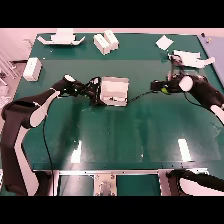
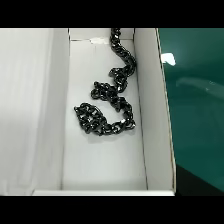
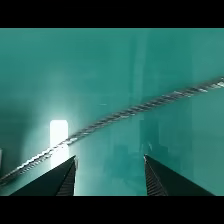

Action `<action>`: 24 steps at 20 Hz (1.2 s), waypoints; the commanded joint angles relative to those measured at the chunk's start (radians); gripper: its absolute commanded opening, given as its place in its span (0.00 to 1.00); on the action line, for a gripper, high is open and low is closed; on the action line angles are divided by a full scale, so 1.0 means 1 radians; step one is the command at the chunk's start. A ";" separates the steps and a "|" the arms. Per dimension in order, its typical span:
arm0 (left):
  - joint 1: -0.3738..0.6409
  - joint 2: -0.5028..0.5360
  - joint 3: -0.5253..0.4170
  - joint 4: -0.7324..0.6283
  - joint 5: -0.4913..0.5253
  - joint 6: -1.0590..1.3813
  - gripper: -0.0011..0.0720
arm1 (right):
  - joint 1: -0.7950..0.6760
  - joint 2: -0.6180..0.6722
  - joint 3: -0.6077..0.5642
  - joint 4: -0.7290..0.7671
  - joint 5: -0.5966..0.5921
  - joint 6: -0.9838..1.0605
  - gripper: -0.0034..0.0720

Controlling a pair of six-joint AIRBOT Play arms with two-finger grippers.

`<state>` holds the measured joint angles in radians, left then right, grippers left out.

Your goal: Fold the box and place the chain.

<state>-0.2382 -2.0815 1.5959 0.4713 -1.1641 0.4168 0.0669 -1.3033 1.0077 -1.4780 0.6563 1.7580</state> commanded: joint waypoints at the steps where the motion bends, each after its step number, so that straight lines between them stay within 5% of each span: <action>1: 0.001 0.001 0.001 0.000 0.000 0.000 0.56 | -0.129 0.038 -0.137 -0.003 -0.143 0.050 0.68; 12: 0.001 0.001 0.001 0.000 0.000 0.000 0.56 | -0.229 -0.106 -0.213 0.077 -0.464 0.090 0.61; 24: 0.001 0.001 0.001 0.000 0.000 0.000 0.56 | -0.180 -0.358 0.053 0.110 -0.502 0.091 0.53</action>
<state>-0.2382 -2.0815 1.5959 0.4713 -1.1641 0.4168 -0.1165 -1.6066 1.0088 -1.3792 0.1577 1.8484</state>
